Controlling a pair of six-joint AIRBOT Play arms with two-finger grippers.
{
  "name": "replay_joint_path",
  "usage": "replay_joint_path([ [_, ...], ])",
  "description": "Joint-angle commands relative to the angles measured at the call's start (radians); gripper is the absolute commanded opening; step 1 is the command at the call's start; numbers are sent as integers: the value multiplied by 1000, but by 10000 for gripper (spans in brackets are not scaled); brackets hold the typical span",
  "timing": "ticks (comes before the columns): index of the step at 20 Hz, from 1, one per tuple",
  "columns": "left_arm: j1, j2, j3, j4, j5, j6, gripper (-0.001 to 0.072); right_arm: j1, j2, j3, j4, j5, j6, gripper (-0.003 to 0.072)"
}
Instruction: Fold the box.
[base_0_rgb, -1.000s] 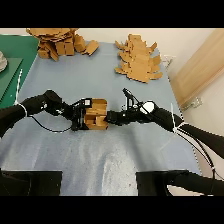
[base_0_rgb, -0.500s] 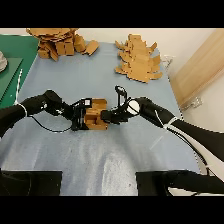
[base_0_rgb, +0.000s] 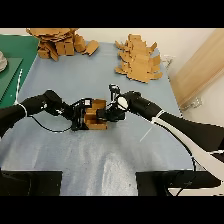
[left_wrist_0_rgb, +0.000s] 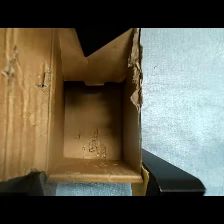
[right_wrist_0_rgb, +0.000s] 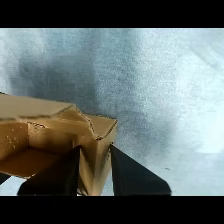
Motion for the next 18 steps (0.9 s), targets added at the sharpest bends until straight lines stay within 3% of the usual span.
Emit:
replay_joint_path([
  [1,0,1,0,0,1,0,520,35,-26,59,-89,113,104,283],
  [5,0,1,0,0,-9,0,520,47,-42,82,-103,218,140,282],
  [9,0,1,0,0,-16,0,520,47,-39,83,-102,195,146,287],
  [13,0,1,0,0,-16,0,520,47,-47,83,-103,196,145,415],
  [18,0,1,0,0,-16,0,520,47,-74,84,-15,111,145,455],
])
